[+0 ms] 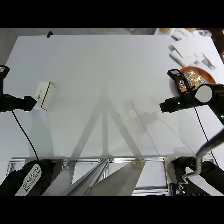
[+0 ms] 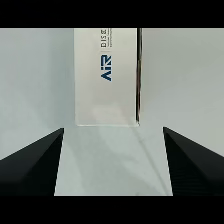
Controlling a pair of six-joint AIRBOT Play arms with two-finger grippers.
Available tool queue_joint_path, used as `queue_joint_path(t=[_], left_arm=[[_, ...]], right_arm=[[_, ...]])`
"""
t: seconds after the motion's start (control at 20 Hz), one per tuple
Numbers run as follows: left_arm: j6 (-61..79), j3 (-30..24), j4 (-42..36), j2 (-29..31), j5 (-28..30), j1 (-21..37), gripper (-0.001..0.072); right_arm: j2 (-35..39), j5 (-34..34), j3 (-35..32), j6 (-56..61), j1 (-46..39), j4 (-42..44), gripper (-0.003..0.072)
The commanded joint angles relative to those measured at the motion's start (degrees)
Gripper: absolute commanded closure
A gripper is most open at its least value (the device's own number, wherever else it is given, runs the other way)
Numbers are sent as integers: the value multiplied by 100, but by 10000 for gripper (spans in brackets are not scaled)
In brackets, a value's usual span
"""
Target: Fold the box and place the chain.
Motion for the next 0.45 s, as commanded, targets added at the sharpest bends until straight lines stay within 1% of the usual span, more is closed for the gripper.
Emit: queue_joint_path(t=[0.0,0.4], left_arm=[[-26,2,-26,98,-24,-11,14],[20,2,2,68,251,-11,14]], right_arm=[[4,2,0,2,-2,2,668],[4,0,0,2,-2,2,668]])
